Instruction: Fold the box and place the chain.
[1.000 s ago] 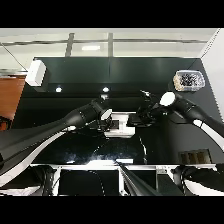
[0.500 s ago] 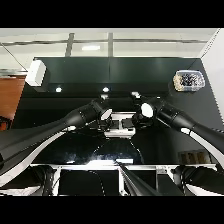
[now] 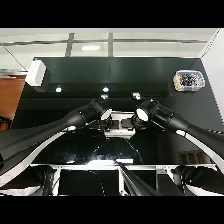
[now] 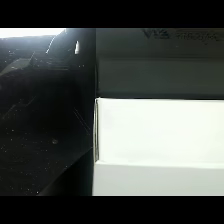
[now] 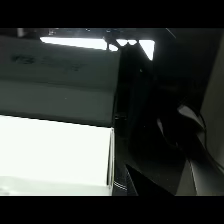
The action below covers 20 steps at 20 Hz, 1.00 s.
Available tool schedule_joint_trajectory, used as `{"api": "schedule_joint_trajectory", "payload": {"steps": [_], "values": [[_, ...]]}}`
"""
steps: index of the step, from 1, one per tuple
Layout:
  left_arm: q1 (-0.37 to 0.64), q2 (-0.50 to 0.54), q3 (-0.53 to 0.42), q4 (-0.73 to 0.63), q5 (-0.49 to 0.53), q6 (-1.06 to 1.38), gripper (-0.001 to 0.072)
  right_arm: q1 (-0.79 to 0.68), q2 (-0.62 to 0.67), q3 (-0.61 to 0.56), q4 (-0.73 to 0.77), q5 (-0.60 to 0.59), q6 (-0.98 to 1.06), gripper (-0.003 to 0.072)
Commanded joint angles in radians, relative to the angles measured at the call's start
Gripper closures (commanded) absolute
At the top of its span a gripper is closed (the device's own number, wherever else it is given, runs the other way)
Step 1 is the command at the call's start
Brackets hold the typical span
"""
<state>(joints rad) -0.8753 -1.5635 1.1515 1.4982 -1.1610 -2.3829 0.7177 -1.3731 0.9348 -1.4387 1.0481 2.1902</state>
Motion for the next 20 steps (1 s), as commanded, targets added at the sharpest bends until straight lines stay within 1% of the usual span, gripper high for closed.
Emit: {"api": "schedule_joint_trajectory", "payload": {"steps": [1,4,5,6,8,12,13,14,15,18,19,20], "values": [[0.0,0.0,0.0,0.0,0.0,0.0,0.0684,0.002,-0.02,0.001,-0.005,0.009,0.018,0.0386],[0.0,0.0,0.0,0.0,0.0,0.0,0.0684,0.002,-0.037,0.001,-0.001,0.009,0.028,0.0387],[0.0,0.0,0.0,0.0,0.0,0.0,0.0683,0.003,-0.04,0.001,0.001,0.002,0.029,0.0413],[0.0,0.0,0.0,0.0,0.0,0.0,0.0683,0.003,-0.04,0.002,0.002,-0.01,0.029,0.0579],[0.0,0.0,0.0,0.0,0.0,0.0,0.0683,0.007,-0.04,0.002,0.005,-0.021,0.032,0.0672],[0.0,0.0,0.0,0.0,0.0,0.0,0.0683,0.007,-0.04,0.002,0.006,-0.01,0.039,0.067],[0.0,0.0,0.0,0.0,0.0,0.0,0.0683,0.007,-0.039,0.002,0.006,-0.01,0.039,0.0648],[0.0,0.0,0.0,0.0,0.0,0.0,0.0684,0.007,-0.039,0.002,0.006,-0.012,0.04,0.0532],[0.0,0.0,0.0,0.0,0.0,0.0,0.0683,0.007,-0.038,0.003,0.006,-0.013,0.04,0.0528],[0.0,0.0,0.0,0.0,0.0,0.0,0.0683,0.007,-0.038,0.008,0.011,-0.013,0.041,0.0528],[0.0,0.0,0.0,0.0,0.0,0.0,0.0683,0.007,-0.038,0.008,0.014,-0.014,0.046,0.0544],[0.0,0.0,0.0,0.0,0.0,0.0,0.0684,0.007,-0.038,0.01,0.017,-0.014,0.047,0.067]]}}
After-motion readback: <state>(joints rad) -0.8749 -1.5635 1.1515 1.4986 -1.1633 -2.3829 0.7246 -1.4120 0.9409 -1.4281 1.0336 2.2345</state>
